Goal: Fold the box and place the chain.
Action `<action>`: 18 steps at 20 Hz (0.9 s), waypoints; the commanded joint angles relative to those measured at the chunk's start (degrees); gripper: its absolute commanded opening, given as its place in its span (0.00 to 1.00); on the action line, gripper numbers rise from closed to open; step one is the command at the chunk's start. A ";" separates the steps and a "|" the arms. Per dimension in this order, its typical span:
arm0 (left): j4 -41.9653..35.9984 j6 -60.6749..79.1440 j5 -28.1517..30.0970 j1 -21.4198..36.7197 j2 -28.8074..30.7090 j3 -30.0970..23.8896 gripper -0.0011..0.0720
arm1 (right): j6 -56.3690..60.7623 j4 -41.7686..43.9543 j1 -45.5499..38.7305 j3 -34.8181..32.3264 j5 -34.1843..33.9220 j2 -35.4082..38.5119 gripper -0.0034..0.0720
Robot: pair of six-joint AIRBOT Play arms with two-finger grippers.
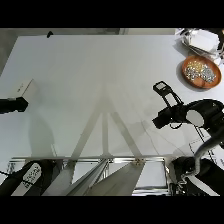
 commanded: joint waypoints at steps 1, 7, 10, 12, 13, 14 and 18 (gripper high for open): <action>1.70 -0.55 -3.23 0.52 -2.25 0.00 0.02 | 0.00 0.20 0.02 0.04 -0.07 0.00 0.06; 1.68 -0.52 -3.80 0.52 -2.60 -0.09 0.21 | 0.00 0.20 0.02 0.04 -0.07 0.00 0.06; 1.68 -0.52 -4.17 0.44 -2.60 -0.09 0.70 | 0.00 0.20 0.02 0.04 -0.07 0.00 0.06; 1.70 -0.52 -4.26 0.42 -2.49 -0.09 0.72 | 0.00 0.20 0.02 0.04 -0.07 0.00 0.06; 1.70 -0.52 -4.26 0.39 -2.49 -0.09 0.72 | 0.00 0.20 0.02 0.04 -0.07 0.00 0.06; 1.73 -0.52 -4.26 0.39 -2.49 -0.09 0.73 | 0.00 0.20 0.02 0.04 -0.07 0.00 0.06; 2.16 -0.52 -4.31 0.35 -2.47 -0.09 0.96 | 0.00 0.20 0.02 0.04 -0.07 0.00 0.06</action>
